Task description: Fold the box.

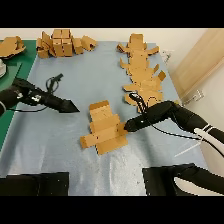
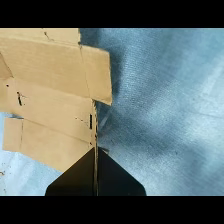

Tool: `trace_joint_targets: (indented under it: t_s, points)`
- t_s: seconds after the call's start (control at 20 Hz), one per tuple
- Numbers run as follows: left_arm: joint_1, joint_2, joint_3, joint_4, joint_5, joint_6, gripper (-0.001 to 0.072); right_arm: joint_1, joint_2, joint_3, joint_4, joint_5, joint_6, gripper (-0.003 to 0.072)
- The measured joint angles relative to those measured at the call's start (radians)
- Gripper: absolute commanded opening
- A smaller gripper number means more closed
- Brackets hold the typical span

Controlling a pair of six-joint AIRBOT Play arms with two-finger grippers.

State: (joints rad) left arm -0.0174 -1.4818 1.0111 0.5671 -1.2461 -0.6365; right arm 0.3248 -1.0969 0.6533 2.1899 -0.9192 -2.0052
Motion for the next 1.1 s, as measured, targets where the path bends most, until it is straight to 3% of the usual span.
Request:
trace_joint_targets:
  t_s: [0.45, 0.9, 1.0, 1.1]
  points:
    - [-0.186, -0.046, -0.004, -0.119, 0.104, 0.146, 0.0375, 0.000, 0.002, -0.006, -0.002, 0.006, 0.007, 0.0002]
    - [-0.233, -0.097, -0.004, -0.180, 0.106, 0.178, 0.0373, 0.002, 0.002, -0.006, -0.002, 0.021, 0.007, 0.0002]
    - [-0.240, -0.101, -0.004, -0.196, 0.098, 0.187, 0.0278, 0.002, 0.002, -0.006, -0.003, 0.022, 0.007, 0.0002]
    - [-0.246, -0.105, -0.004, -0.215, 0.092, 0.200, 0.0278, 0.002, 0.002, -0.006, -0.002, 0.023, 0.007, 0.0002]
